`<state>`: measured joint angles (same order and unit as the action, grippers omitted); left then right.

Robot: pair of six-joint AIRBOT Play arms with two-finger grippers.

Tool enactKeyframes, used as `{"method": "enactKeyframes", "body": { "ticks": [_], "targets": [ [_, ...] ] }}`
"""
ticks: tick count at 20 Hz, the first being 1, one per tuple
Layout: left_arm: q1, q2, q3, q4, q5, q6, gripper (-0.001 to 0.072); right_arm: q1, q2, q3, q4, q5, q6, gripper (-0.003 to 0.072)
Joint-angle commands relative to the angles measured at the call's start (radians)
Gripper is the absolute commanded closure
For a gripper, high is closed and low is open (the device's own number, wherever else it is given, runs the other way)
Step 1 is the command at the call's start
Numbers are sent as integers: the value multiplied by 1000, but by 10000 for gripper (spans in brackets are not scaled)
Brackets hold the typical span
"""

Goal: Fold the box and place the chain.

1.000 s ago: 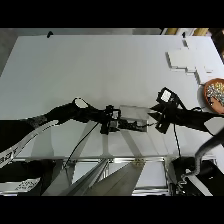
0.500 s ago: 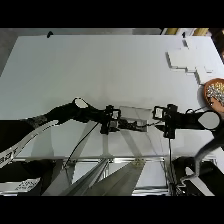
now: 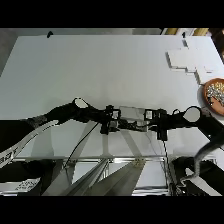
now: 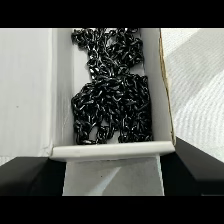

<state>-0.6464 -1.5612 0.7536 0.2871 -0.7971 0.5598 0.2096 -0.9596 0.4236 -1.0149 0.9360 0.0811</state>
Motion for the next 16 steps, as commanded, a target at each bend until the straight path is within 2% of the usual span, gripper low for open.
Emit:
{"method": "enactKeyframes", "body": {
  "ticks": [1, 2, 3, 6, 10, 16],
  "targets": [
    [0, 0, 0, 0, 0, 0, 679, 3, -6, -1, 59, -3, 2, 550],
    [0, 0, 0, 0, 0, 0, 679, 3, -1, -1, 57, 14, 18, 656],
    [1, 0, 0, 0, 0, 0, 679, 3, 13, -1, 45, 26, 56, 667],
    [1, 0, 0, 0, 0, 0, 679, 3, 132, -1, -27, 35, 158, 667],
    [1, 0, 0, 0, 0, 0, 679, 3, 321, -1, -57, -23, 150, 667],
    [1, 0, 0, 0, 0, 0, 679, 3, 393, -1, 65, 18, 145, 667]
  ]
}}
